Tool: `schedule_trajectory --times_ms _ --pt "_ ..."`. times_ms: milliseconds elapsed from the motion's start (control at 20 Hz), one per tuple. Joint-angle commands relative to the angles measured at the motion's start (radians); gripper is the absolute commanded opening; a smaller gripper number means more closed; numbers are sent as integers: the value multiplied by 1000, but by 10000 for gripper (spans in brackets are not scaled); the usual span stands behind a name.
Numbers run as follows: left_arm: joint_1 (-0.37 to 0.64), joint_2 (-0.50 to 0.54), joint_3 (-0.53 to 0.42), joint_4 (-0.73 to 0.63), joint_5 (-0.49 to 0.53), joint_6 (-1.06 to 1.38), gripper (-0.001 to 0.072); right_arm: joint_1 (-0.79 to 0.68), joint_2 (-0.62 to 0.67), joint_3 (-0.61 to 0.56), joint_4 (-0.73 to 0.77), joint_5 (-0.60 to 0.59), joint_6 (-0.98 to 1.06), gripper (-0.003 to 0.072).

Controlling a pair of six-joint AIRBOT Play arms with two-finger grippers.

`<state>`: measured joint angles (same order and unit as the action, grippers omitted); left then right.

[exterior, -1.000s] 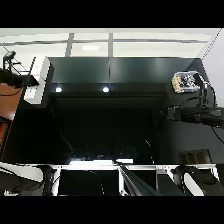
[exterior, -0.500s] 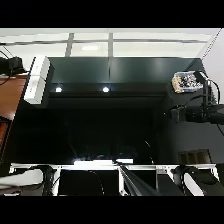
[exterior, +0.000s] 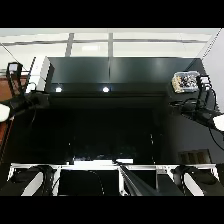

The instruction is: Fold the box and place the chain.

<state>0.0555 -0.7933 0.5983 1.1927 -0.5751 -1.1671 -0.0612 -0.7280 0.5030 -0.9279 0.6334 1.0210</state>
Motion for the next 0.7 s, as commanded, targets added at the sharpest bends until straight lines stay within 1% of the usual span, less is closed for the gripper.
schedule_trajectory --times_ms 0,650 --pt "-16 65 -100 -1 90 12 29 1 0 -18 -8 -58 -11 16" --pt "-16 65 -100 0 97 12 29 1 0 -18 -8 -58 -12 16"
